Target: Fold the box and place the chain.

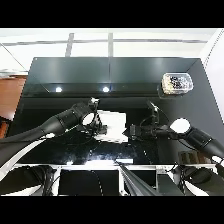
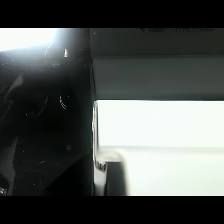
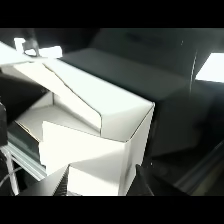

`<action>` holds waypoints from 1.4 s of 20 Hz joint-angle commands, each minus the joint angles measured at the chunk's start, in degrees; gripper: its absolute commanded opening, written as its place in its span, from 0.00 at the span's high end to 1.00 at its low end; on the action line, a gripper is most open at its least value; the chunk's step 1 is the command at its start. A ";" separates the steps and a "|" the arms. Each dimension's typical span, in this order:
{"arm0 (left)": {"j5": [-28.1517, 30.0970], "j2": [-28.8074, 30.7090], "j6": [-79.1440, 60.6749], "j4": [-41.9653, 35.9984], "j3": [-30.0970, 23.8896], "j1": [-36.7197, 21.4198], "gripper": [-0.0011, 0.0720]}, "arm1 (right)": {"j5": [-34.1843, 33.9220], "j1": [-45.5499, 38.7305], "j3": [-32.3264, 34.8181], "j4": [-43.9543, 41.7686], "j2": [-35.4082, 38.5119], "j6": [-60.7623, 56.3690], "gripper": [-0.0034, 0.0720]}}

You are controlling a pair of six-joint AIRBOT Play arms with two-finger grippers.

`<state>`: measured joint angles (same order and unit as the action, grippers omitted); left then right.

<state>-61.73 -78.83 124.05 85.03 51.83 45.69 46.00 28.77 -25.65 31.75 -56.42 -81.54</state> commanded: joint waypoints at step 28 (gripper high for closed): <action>-0.50 -0.04 -0.66 -0.02 -0.02 0.00 0.95 | 4.20 15.39 -18.84 36.92 -12.44 -41.07 0.41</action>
<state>-62.17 -78.83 123.42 85.01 51.83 45.69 48.60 43.38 -43.44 65.73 -68.14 -118.96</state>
